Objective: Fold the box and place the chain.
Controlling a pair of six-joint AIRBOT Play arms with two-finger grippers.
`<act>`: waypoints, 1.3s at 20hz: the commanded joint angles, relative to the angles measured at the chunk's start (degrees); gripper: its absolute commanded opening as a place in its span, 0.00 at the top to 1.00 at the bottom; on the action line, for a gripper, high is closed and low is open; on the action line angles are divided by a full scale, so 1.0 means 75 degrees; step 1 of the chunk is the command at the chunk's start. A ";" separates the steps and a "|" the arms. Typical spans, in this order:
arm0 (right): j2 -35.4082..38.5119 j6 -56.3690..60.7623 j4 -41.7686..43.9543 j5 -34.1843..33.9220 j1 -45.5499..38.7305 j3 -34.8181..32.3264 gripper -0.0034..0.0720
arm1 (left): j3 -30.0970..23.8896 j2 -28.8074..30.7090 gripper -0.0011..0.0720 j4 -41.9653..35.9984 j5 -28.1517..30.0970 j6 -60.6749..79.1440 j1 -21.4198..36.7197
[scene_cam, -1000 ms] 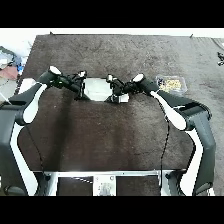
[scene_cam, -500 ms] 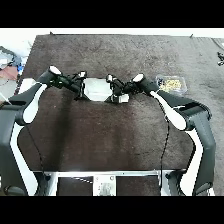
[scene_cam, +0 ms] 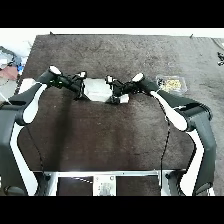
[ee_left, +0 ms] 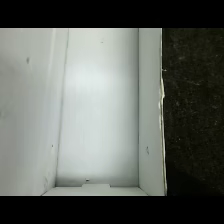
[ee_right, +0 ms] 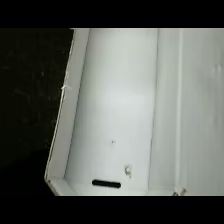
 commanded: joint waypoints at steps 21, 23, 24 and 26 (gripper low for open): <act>0.1373 0.2760 -0.0498 -0.1186 0.0309 -0.0070 0.92 | -0.0003 -0.0006 0.35 0.0017 0.0073 0.0000 0.0006; 0.1233 0.2763 -0.0388 -0.1504 0.0309 -0.0070 0.94 | -0.0003 -0.0006 0.35 0.0017 0.0073 0.0000 0.0006; 0.1215 0.2766 -0.0356 -0.1682 0.0309 -0.0070 0.94 | -0.0003 -0.0006 0.35 0.0017 0.0073 0.0000 0.0006; 0.1218 0.2763 -0.0210 -0.2069 0.0309 -0.0070 0.94 | -0.0003 -0.0006 0.35 0.0020 0.0073 0.0000 0.0006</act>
